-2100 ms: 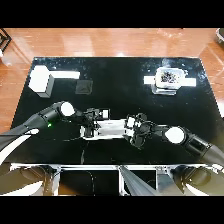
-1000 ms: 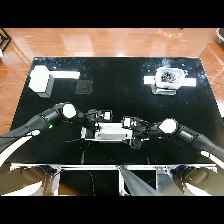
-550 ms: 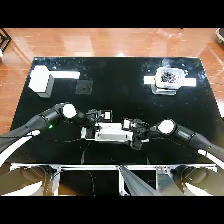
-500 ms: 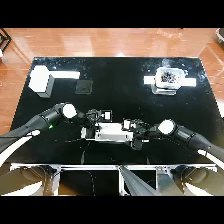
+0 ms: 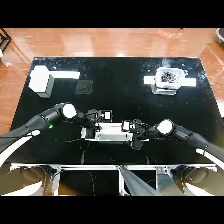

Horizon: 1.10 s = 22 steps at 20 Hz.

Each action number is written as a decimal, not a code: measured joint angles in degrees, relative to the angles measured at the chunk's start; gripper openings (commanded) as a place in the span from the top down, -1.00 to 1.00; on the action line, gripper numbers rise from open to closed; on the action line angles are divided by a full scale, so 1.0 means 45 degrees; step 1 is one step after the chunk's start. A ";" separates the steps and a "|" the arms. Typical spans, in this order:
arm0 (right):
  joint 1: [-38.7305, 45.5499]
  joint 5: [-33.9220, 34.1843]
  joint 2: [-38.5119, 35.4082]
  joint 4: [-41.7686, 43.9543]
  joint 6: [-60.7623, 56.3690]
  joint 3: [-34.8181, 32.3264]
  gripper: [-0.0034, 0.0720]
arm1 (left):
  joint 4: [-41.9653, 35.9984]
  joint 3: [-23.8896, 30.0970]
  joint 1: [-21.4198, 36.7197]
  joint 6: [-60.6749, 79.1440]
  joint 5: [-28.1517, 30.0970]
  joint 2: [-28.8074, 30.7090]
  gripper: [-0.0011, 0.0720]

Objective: Fold the box and place the chain.

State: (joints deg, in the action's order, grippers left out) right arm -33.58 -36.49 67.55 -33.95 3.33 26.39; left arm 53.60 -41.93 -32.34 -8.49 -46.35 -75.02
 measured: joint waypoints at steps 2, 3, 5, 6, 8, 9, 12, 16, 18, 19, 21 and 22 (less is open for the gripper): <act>0.0000 0.0015 0.0034 0.0015 0.0044 0.0000 -0.91 | -0.0005 0.0000 0.0000 -0.0005 -0.0019 0.0000 0.91; 0.0000 0.0029 0.0044 0.0019 0.0049 0.0000 -0.91 | -0.0010 0.0000 0.0000 -0.0005 -0.0024 -0.0010 0.91; 0.0000 0.0049 0.0068 0.0019 0.0087 0.0005 -0.91 | -0.0024 0.0000 0.0005 -0.0005 -0.0034 -0.0044 0.91; -0.0005 0.0058 0.0068 0.0019 0.0087 0.0005 -0.91 | -0.0029 0.0000 0.0005 -0.0005 -0.0039 -0.0058 0.91; -0.0019 0.0068 0.0068 0.0010 0.0087 0.0005 -0.91 | -0.0063 -0.0005 0.0005 -0.0005 -0.0044 -0.0117 0.91; -0.0019 0.0083 0.0068 0.0005 0.0087 0.0005 -0.91 | -0.0063 -0.0005 0.0005 0.0000 -0.0044 -0.0141 0.91; -0.0019 0.0141 0.0068 -0.0024 0.0087 0.0005 -0.58 | -0.0063 -0.0010 0.0005 0.0010 -0.0049 -0.0189 0.91; -0.0019 0.0146 0.0068 -0.0034 0.0087 0.0005 0.05 | -0.0049 -0.0015 0.0005 0.0010 -0.0053 -0.0204 0.91; -0.0019 0.0146 0.0068 -0.0029 0.0083 0.0005 0.12 | -0.0039 -0.0015 0.0005 0.0010 -0.0053 -0.0204 0.91; -0.0019 0.0151 0.0068 -0.0029 0.0083 0.0005 0.13 | -0.0029 -0.0015 0.0005 0.0005 -0.0058 -0.0204 0.91; -0.0019 0.0151 0.0068 -0.0029 0.0083 0.0005 0.13 | -0.0029 -0.0015 0.0005 0.0005 -0.0058 -0.0204 0.91; -0.0019 0.0155 0.0068 -0.0029 0.0083 0.0005 0.13 | -0.0024 -0.0015 0.0005 0.0005 -0.0058 -0.0204 0.91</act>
State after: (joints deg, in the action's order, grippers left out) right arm -33.67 -35.79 67.85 -34.09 3.70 26.41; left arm 53.49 -42.00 -32.32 -8.47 -46.61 -75.94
